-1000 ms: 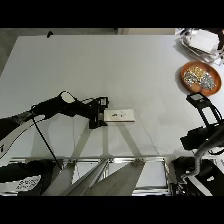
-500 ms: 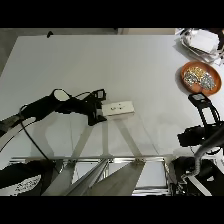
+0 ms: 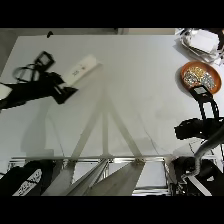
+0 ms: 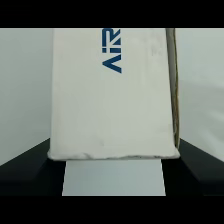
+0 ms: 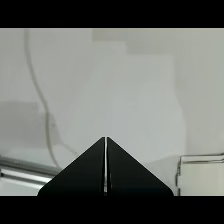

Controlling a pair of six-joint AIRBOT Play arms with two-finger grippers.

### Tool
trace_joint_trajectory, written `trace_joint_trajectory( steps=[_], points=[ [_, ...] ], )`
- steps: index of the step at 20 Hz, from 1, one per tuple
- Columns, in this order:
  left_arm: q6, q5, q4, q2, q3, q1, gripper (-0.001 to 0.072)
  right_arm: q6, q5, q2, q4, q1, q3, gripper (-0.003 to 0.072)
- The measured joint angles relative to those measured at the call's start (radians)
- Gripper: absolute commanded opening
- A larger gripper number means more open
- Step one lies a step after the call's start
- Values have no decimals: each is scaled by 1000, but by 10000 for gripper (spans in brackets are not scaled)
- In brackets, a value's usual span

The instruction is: Fold the box and place the chain.

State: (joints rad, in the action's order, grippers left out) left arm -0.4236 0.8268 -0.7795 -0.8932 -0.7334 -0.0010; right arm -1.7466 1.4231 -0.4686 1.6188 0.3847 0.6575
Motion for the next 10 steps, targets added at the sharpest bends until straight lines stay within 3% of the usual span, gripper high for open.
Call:
trace_joint_trajectory(
  steps=[5,10],
  points=[
    [-264,20,-250,98,1,261,7,-3,-24,0,-18,0,0,10],
    [-442,43,-413,60,2,378,7,-6,-32,0,-32,0,0,12]
  ],
)
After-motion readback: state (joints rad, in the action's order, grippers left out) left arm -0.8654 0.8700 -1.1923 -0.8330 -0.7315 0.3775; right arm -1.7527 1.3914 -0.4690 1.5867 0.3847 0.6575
